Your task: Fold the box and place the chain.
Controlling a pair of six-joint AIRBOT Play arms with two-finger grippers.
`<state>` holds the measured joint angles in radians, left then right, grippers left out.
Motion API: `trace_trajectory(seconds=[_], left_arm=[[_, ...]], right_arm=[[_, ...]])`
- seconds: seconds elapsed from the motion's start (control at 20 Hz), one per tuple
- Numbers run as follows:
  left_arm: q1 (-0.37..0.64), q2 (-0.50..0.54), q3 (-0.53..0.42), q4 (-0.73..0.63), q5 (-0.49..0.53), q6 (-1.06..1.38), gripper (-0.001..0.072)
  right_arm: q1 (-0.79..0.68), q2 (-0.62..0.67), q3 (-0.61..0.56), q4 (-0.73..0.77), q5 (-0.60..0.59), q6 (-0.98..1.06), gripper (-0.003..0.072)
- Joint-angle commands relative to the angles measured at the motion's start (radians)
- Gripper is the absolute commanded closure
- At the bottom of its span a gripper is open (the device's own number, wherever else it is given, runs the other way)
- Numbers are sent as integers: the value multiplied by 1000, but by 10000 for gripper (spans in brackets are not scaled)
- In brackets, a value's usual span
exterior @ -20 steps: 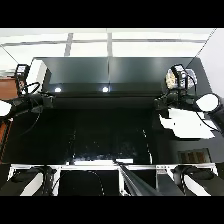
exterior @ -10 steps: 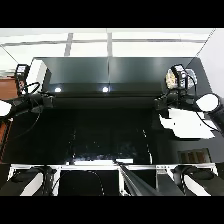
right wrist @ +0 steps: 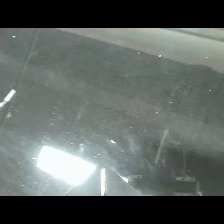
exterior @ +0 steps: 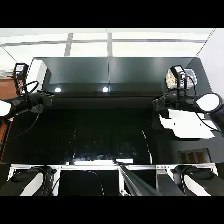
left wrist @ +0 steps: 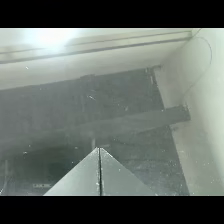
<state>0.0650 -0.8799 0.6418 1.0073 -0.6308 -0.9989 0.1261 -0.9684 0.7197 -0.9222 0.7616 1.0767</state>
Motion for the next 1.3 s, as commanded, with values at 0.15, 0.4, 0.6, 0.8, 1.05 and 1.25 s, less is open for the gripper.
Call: trace_trajectory(seconds=[0.15, 0.4, 0.6, 0.8, 1.05, 1.25], left_arm=[[-1, -6, 0, -3, 13, 0, 684], [-3, -13, 0, -19, 46, -3, 0], [-3, -13, 0, 13, 44, 1, 1], [-3, -14, 0, 13, 32, 1, 2], [-3, -14, 0, 12, 28, 1, 2], [-3, -14, 0, 13, 20, 1, 2]], right_arm=[[0, -3, 0, 29, -38, 0, 400], [-80, -29, 30, -285, -37, 237, -25], [-449, -74, 156, -660, 100, 452, -25], [-875, -161, 277, -528, 211, 344, -25], [-1114, -328, 369, -439, 382, 200, -24], [-1132, -483, 442, -418, 479, 93, -25]])
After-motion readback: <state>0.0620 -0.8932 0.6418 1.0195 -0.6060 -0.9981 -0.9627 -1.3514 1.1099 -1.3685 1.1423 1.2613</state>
